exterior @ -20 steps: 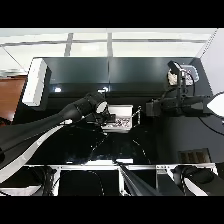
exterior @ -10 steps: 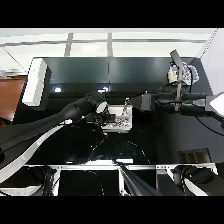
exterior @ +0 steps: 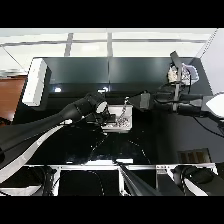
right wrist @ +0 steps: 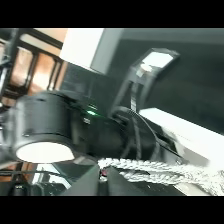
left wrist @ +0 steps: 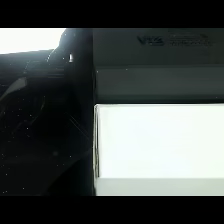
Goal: Fold the box and place the chain.
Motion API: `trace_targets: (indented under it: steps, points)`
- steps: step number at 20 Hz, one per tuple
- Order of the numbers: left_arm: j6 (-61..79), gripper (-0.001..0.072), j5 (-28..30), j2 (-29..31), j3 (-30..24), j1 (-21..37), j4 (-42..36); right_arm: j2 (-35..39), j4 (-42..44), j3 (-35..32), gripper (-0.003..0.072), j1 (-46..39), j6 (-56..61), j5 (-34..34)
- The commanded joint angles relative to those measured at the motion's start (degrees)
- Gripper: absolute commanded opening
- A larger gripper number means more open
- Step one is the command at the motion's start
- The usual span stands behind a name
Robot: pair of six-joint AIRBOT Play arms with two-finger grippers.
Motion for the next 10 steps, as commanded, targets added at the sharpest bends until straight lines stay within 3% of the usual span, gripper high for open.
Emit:
trace_targets:
  steps: [1, 4, 8, 10]
  points:
    - [0.0, 0.0028, 0.0, 0.0, 0.0, 0.0, 0.0, -0.9, -3.0, -2.4, 0.0326, 0.0, 2.1, 1.4]
    - [0.0, 0.0028, 0.0, 0.0, 0.0, 0.0, 0.0, -1.0, -8.2, -2.4, 0.0325, -1.3, 3.3, 2.2]
    - [0.0, 0.0028, 0.0, 0.0, 0.0, 0.0, 0.0, -1.0, -16.5, -2.4, 0.0324, -9.5, 3.4, 3.7]
    - [0.0, 0.0028, -0.2, 0.0, 0.0, 0.0, 0.0, -1.0, -23.1, -2.5, 0.0232, -11.5, 4.7, 4.3]
